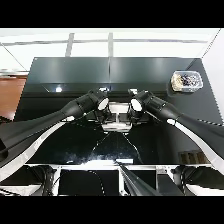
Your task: Fold the box and place the chain.
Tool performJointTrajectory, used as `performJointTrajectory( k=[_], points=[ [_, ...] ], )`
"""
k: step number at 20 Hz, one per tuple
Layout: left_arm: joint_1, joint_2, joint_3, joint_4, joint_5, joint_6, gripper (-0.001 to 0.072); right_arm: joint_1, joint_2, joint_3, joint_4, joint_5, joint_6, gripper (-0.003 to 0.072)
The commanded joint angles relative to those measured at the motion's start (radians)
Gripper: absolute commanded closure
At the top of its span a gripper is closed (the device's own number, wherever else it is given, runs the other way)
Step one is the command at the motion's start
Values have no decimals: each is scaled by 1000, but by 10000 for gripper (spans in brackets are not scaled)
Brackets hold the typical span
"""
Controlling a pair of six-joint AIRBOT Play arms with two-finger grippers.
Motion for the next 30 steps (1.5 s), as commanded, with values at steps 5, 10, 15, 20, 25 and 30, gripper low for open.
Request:
performJointTrajectory(
  k=[5,10,15,20,25,30],
  points=[
    [1,0,1,0,-4,0,683,2,-18,3,1,-14,16,496],
    [1,0,1,1,-4,0,683,0,-32,3,3,-16,16,571],
    [1,0,1,0,-4,0,682,0,-33,3,10,-32,16,677],
    [1,0,1,1,-5,0,683,-1,-32,3,13,2,16,347],
    [1,0,1,0,-5,0,683,-8,-32,3,13,6,16,677],
    [1,0,1,0,-5,0,683,-8,-27,4,10,-8,16,575]
  ],
)
